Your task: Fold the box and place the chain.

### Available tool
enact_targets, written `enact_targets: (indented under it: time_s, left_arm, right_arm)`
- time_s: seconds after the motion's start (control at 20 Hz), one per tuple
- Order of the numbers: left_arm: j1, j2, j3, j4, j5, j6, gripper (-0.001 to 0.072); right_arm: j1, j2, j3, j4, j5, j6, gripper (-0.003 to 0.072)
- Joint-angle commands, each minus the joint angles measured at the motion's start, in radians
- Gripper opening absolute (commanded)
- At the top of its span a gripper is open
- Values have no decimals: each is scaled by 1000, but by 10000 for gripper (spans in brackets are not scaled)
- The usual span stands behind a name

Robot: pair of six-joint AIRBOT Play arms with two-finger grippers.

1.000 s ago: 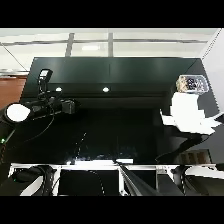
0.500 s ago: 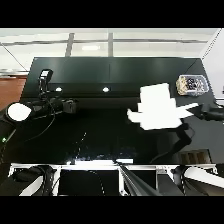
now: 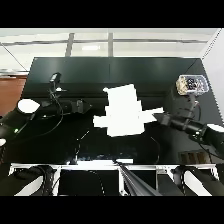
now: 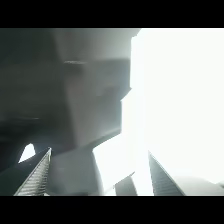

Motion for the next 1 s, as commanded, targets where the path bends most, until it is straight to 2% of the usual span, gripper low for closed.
enact_targets:
  time_s: [0.0,0.15,0.25,0.45,0.55,0.65,0.7,0.8,0.9,0.95]
  left_arm:
    - [3,-146,13,-277,-95,249,708]
    - [3,-274,63,-279,-113,267,708]
    - [3,-355,107,-279,-182,267,708]
    - [3,-532,209,-286,-534,378,708]
    - [1,-602,250,-285,-645,379,707]
    - [-7,-637,283,-241,-683,380,670]
    - [-11,-638,299,-192,-682,385,586]
    - [-26,-638,328,-116,-697,399,488]
    - [-54,-638,348,-63,-695,408,483]
    - [-75,-638,352,-40,-687,428,417]
  right_arm:
    - [177,32,-46,39,-146,-21,17]
    - [251,32,-46,40,-162,-10,16]
    - [281,32,-46,40,-160,-3,17]
    - [294,32,-46,42,-163,-3,16]
    - [294,32,-46,39,-167,-3,16]
    - [294,32,-46,38,-177,-3,16]
    - [294,32,-46,38,-182,-3,16]
    - [294,32,-46,38,-189,-3,17]
    - [294,32,-46,34,-200,-3,17]
    - [294,32,-46,29,-208,-3,17]
